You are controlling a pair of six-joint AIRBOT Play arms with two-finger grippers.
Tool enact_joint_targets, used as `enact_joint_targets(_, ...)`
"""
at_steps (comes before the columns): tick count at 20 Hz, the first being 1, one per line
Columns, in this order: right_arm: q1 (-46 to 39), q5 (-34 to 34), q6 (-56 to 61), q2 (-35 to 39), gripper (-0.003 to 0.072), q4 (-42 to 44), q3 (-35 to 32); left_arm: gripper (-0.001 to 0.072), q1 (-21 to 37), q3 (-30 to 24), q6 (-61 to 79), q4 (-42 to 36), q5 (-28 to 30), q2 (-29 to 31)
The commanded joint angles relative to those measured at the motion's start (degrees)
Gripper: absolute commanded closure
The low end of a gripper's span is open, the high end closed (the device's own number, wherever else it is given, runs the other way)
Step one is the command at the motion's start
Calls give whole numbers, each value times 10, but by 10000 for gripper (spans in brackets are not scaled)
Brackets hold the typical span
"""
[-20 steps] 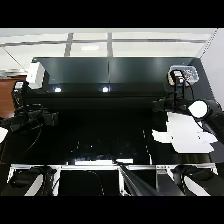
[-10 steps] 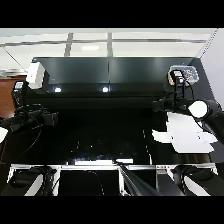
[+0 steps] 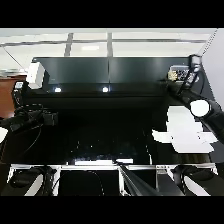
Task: Fold the box and place the chain.
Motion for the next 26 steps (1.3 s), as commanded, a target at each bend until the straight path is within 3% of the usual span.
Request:
enact_joint_targets(1, -37, -133, -10, 0, -24, 8, 1, 686, 1, 0, 0, 1, 46, 0)
enact_joint_targets(3, -120, -18, -26, -3, -25, -28, 15, 686, 0, 0, 0, 0, 67, 0)
enact_joint_targets(6, -365, 231, -9, -46, -22, -90, 79, 686, 1, 0, 0, 0, 90, 0)
enact_joint_targets(9, -614, 400, -12, -89, -21, -90, 139, 686, 0, 0, 0, 0, 96, 0)
enact_joint_targets(11, -724, 503, -80, -119, -21, -85, 162, 686, 0, 0, 0, 0, 96, 0)
enact_joint_targets(15, -775, 669, -286, -185, -20, -70, 168, 686, 0, 0, 0, 0, 96, 0)
enact_joint_targets(19, -733, 688, -361, -205, -18, -75, 168, 686, 0, 0, 0, 0, 96, 0)
enact_joint_targets(21, -704, 691, -360, -215, 159, -82, 168, 686, 0, 0, 0, 0, 96, 0)
enact_joint_targets(22, -692, 691, -351, -215, 183, -94, 168, 685, 0, 0, 0, 0, 95, 0)
enact_joint_targets(23, -684, 694, -345, -215, 411, -104, 169, 686, 0, 0, 0, 0, 95, 0)
enact_joint_targets(24, -681, 696, -345, -215, 560, -106, 169, 686, 0, 0, 0, 0, 96, 0)
enact_joint_targets(25, -680, 703, -345, -215, 643, -103, 169, 686, 0, 0, 0, 0, 96, 0)
enact_joint_targets(26, -681, 717, -345, -214, 672, -101, 169, 685, 0, 0, 0, 0, 96, 0)
